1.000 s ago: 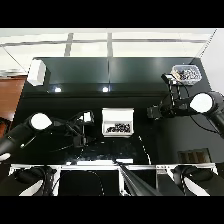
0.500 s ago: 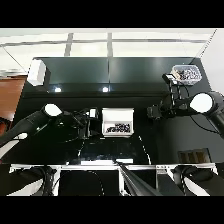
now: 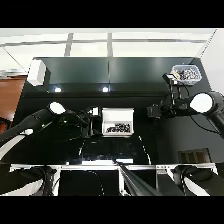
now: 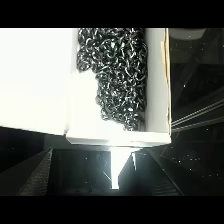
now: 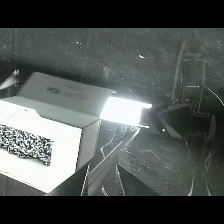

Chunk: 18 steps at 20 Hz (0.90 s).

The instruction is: Fold the box and place the chain.

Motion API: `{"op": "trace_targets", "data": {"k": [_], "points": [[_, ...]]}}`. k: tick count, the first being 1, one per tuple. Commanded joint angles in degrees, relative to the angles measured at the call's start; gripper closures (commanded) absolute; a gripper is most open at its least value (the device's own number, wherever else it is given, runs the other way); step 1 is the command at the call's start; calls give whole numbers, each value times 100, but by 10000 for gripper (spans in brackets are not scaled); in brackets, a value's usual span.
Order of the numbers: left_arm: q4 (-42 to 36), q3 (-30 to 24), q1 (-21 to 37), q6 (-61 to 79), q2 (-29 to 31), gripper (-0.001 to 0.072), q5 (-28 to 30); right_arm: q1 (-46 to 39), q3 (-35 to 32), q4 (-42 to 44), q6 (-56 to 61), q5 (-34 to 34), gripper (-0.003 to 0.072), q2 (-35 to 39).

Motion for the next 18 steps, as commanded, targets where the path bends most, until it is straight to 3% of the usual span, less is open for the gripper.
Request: {"op": "trace_targets", "data": {"k": [1, 7, 10, 18], "points": [[-17, 7, -11, -203, -20, -3, -142, 0, -2, -2, -4, 0, 485, 4], [-13, 9, -293, -374, -136, -3, -66, 0, -2, -48, -7, -9, 485, 4], [31, 28, -426, -535, -170, -3, 238, 0, -2, -44, -7, -22, 485, 4], [0, 39, -428, -597, -173, -4, 385, 2, -2, -42, -7, -157, 485, 4]]}}
